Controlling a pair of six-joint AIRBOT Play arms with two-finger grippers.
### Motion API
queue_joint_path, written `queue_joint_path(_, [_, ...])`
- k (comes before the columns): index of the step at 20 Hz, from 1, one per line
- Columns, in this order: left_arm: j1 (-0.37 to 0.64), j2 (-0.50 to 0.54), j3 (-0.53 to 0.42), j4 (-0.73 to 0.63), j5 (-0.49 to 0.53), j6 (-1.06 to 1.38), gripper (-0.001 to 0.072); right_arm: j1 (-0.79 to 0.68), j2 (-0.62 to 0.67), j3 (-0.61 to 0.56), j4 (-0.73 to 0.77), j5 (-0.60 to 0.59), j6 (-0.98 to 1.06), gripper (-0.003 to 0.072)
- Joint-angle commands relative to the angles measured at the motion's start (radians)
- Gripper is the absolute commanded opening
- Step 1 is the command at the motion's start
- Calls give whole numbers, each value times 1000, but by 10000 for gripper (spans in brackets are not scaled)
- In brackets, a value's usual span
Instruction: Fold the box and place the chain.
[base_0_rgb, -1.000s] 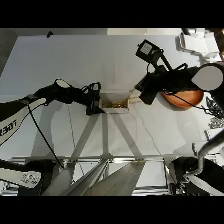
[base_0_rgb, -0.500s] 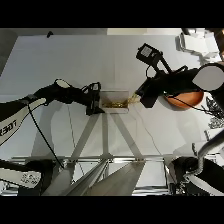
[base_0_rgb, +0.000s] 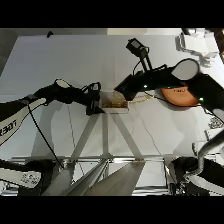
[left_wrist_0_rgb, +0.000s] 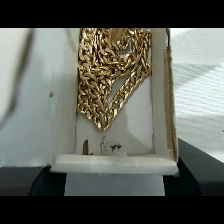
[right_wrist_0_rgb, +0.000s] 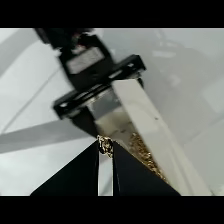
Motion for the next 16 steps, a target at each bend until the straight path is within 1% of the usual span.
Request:
queue_joint_path(1, [0,0,0,0,0,0,187,1,-85,0,-85,-26,-14,6])
queue_joint_path(3, [0,0,0,0,0,0,187,1,-97,0,-155,-19,-5,8])
queue_joint_path(4, [0,0,0,0,0,0,187,1,-94,1,-156,-13,-6,9])
queue_joint_path(5, [0,0,0,0,0,0,187,1,-86,1,-156,-8,-17,28])
queue_joint_path(6, [0,0,0,0,0,0,187,0,-74,1,-158,2,-47,129])
queue_joint_path(7, [0,0,0,0,0,0,187,0,-55,1,-166,16,-89,268])
queue_joint_path(8, [0,0,0,0,0,0,187,0,-29,1,-183,28,-125,358])
queue_joint_path(12, [0,0,0,0,0,0,187,-38,80,1,-283,40,-211,362])
queue_joint_path(14, [0,0,0,0,0,0,187,-101,99,1,-333,79,-262,358])
queue_joint_path(16, [0,0,0,0,0,0,187,-154,90,1,-387,118,-356,358])
